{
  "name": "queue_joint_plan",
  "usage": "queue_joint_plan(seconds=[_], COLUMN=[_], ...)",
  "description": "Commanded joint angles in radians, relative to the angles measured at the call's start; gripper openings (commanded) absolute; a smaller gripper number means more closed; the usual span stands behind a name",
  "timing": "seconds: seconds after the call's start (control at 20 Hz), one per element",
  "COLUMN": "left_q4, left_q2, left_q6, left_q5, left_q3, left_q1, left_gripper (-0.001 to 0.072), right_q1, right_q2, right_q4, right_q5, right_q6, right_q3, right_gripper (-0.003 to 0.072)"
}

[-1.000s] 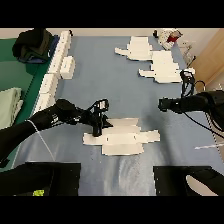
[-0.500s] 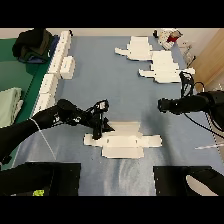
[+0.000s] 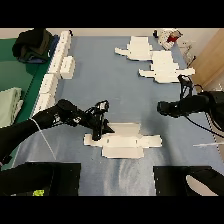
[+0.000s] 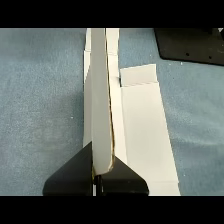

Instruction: Fold the box.

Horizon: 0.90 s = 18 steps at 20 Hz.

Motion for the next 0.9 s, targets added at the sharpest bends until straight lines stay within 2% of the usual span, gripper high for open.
queue_joint_plan(seconds=[0.0,0.1,0.25,0.4,0.55,0.6,0.65,0.7,0.75,0.85], left_q4=[-0.005,-0.005,-0.005,-0.005,-0.005,-0.005,-0.005,-0.006,-0.006,-0.006], left_q2=[0.000,0.000,0.000,0.000,0.000,0.000,0.000,0.000,0.000,0.000], left_q6=[-0.004,-0.004,-0.004,-0.004,-0.004,-0.004,-0.004,-0.004,-0.004,-0.004], left_q5=[0.000,0.000,0.000,0.001,0.000,0.000,0.000,0.001,0.001,0.000], left_q3=[0.000,0.000,0.000,0.000,0.000,0.000,0.000,0.000,0.000,0.000], left_q1=[0.000,0.000,0.000,0.000,0.000,0.000,0.000,0.000,0.000,0.000], left_gripper=[0.0014,0.0014,0.0014,0.0013,0.0014,0.0013,0.0014,0.0014,0.0013,0.0013], right_q1=[0.005,0.041,0.200,0.440,0.749,0.834,0.901,0.951,0.990,1.031], right_q2=[0.001,0.004,0.076,0.260,0.440,0.464,0.467,0.455,0.424,0.327], right_q4=[0.060,0.103,0.108,0.097,0.095,0.061,0.003,-0.069,-0.140,-0.211], right_q5=[-0.135,-0.211,-0.267,-0.249,-0.154,-0.111,-0.075,-0.043,-0.016,0.031], right_q6=[-0.040,-0.104,-0.120,-0.020,-0.016,-0.018,-0.032,-0.058,-0.102,-0.176], right_q3=[0.001,0.001,-0.026,-0.125,-0.236,-0.265,-0.285,-0.298,-0.305,-0.304], right_gripper=[0.0005,0.0006,0.0004,0.0004,0.0005,0.0047,0.0380,0.0608,0.0659,0.0666])
